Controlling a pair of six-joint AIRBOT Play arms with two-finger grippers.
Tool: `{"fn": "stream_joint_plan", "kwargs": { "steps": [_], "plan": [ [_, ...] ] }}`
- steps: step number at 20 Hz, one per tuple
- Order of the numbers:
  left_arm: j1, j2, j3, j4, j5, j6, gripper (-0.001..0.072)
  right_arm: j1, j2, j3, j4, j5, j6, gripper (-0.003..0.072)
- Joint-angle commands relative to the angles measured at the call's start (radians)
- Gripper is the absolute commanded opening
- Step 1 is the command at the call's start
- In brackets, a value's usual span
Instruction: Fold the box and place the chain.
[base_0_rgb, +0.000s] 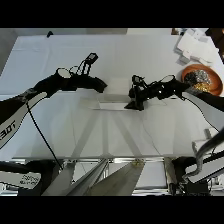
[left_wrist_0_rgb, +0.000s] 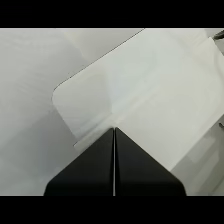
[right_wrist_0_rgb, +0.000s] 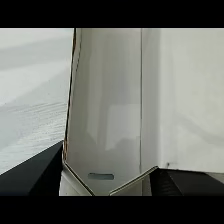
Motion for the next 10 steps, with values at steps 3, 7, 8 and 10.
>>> {"fn": "stream_joint_plan", "kwargs": {
  "steps": [3,7,8,10],
  "plan": [
    [0.014,0.071,0.001,-0.004,-0.134,-0.006,0.0015,0.000,0.000,0.001,0.000,0.000,0.000,0.0457],
    [0.074,0.168,0.001,0.018,-0.374,0.053,0.0015,0.000,0.000,0.001,0.000,0.000,0.000,0.0457],
    [0.092,0.191,0.001,0.042,-0.432,0.077,0.0015,0.000,0.000,0.001,0.000,0.000,0.000,0.0457],
    [0.135,0.225,0.001,0.127,-0.506,0.148,0.0017,0.000,0.000,0.001,0.000,0.000,0.000,0.0457]
  ]
}}
